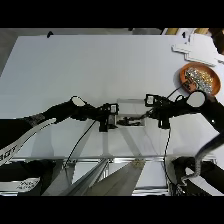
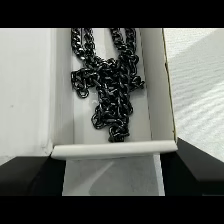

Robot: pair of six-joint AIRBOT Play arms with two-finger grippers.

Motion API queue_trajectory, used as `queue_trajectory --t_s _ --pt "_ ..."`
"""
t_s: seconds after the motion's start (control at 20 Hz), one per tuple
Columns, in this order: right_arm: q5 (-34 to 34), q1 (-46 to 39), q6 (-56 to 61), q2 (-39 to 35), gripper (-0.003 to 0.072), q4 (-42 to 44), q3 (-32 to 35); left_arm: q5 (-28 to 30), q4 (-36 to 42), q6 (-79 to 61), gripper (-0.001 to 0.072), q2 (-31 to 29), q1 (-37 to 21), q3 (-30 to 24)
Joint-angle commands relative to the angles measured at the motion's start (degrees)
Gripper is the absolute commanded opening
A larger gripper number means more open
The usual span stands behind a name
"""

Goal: Fold the box and place the chain.

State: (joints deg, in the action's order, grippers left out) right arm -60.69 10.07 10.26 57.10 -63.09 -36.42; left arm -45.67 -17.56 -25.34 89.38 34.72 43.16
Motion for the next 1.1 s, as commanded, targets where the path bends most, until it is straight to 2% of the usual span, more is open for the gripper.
queue_trajectory --t_s 0.0,0.25,0.35,0.65,1.05 --pt "-2.5 0.0 1.9 -4.9 0.002 2.8 0.0 0.0 0.0 0.0 0.017 0.0 0.0 0.0" --pt "-3.8 0.1 1.7 -9.0 0.002 23.6 0.0 0.0 0.0 0.0 0.017 0.0 0.0 0.0" --pt "-2.7 2.4 1.7 -9.0 0.002 28.7 0.0 0.0 0.0 0.0 0.017 0.0 0.0 0.0" --pt "10.8 15.4 1.7 -7.3 0.002 28.3 0.0 0.0 0.0 0.0 0.017 0.0 0.0 0.0" --pt "12.1 18.6 1.9 1.9 0.002 26.9 0.0 0.0 0.0 0.0 0.017 0.0 0.0 0.0"
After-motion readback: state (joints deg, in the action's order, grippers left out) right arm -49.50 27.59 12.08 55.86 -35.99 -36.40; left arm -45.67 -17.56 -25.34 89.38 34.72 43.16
